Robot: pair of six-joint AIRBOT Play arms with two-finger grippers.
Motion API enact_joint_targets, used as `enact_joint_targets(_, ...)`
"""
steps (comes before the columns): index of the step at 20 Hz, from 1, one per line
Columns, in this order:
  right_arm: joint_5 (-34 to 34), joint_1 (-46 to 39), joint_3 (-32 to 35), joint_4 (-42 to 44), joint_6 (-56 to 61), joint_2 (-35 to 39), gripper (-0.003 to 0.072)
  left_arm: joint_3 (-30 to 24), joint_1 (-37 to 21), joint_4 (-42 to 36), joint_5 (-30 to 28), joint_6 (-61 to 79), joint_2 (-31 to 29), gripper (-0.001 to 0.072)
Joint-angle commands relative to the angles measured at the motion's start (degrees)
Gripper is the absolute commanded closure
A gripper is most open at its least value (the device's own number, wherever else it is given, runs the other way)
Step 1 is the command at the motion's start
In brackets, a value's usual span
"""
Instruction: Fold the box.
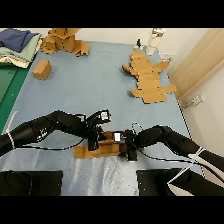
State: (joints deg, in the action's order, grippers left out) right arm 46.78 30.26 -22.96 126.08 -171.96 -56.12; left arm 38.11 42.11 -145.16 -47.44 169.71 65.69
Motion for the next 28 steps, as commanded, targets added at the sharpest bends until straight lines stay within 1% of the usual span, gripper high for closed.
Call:
enact_joint_targets(1,0.0,0.1,0.0,0.0,0.0,0.0,0.0183,0.0,0.0,-0.1,0.1,-2.4,0.0,0.0298)
enact_joint_targets(2,0.0,0.1,0.0,0.0,0.0,0.0,0.0182,0.0,-0.1,-0.1,0.5,-5.3,0.0,0.0127)
enact_joint_targets(5,0.0,0.1,0.0,0.0,0.0,0.0,0.0182,0.2,-0.9,0.4,-0.5,-7.5,-0.2,0.0127)
enact_joint_targets(7,0.0,0.1,0.0,0.0,0.0,0.0,0.0182,0.8,-2.7,3.5,-1.1,-11.3,-1.8,0.0127)
enact_joint_targets(8,0.0,0.1,0.0,0.0,0.0,0.0,0.0182,1.4,-4.0,7.0,-1.5,-14.4,-3.2,0.0125)
enact_joint_targets(9,0.0,0.1,0.0,0.0,0.0,0.0,0.0182,2.2,-5.6,11.8,-2.3,-18.6,-5.0,0.0023)
enact_joint_targets(10,0.0,0.1,0.0,-0.1,0.0,0.0,0.0182,2.9,-7.3,16.7,-3.2,-23.5,-7.1,0.0004)
enact_joint_targets(11,0.0,0.1,0.0,-0.1,0.0,0.0,0.0182,3.8,-9.0,22.2,-5.2,-28.4,-9.2,0.0004)
enact_joint_targets(13,0.0,0.1,0.0,-0.1,0.0,0.0,0.0182,5.6,-11.9,35.7,-10.6,-40.4,-14.5,0.0006)
enact_joint_targets(14,0.0,0.1,0.0,-0.1,0.0,0.0,0.0182,6.5,-12.9,43.5,-12.8,-52.0,-17.4,0.0007)
enact_joint_targets(15,0.0,0.1,0.0,0.0,0.0,0.0,0.0182,7.2,-13.7,49.2,-15.1,-63.6,-19.8,0.0024)
enact_joint_targets(16,0.0,0.1,0.0,0.0,0.0,0.0,0.0182,7.6,-14.3,53.3,-17.9,-75.4,-22.5,0.0312)
enact_joint_targets(17,0.0,0.1,0.0,-0.1,0.0,0.0,0.0182,7.5,-14.9,54.3,-20.3,-82.5,-24.9,0.0704)
enact_joint_targets(18,0.0,0.1,0.0,-0.1,0.0,0.0,0.0182,7.3,-15.1,53.0,-22.1,-84.2,-26.7,0.0696)
enact_joint_targets(19,0.0,0.1,0.0,0.0,0.0,0.0,0.0182,6.7,-14.9,49.9,-22.9,-84.1,-28.3,0.0696)
enact_joint_targets(21,0.0,0.1,0.0,0.0,0.0,0.0,0.0182,2.9,-14.9,39.2,-22.1,-83.8,-31.6,0.0697)
enact_joint_targets(22,0.0,0.1,0.0,-0.1,0.0,0.0,0.0182,0.0,-14.9,34.2,-21.8,-83.8,-33.1,0.0697)
enact_joint_targets(24,0.0,0.1,0.0,-0.1,0.0,0.0,0.0182,-8.2,-14.9,22.7,-19.5,-83.3,-36.4,0.0697)
enact_joint_targets(25,0.0,0.1,0.0,0.0,0.0,0.0,0.0182,-12.9,-14.9,14.7,-16.8,-81.3,-37.9,0.0697)
enact_joint_targets(27,0.0,0.1,0.0,0.0,0.0,0.0,0.0182,-20.7,-14.9,-2.4,-11.9,-72.1,-39.3,0.0697)
enact_joint_targets(28,0.0,0.1,0.0,0.0,0.0,0.0,0.0182,-23.1,-14.9,-7.8,-11.5,-68.4,-38.9,0.0697)
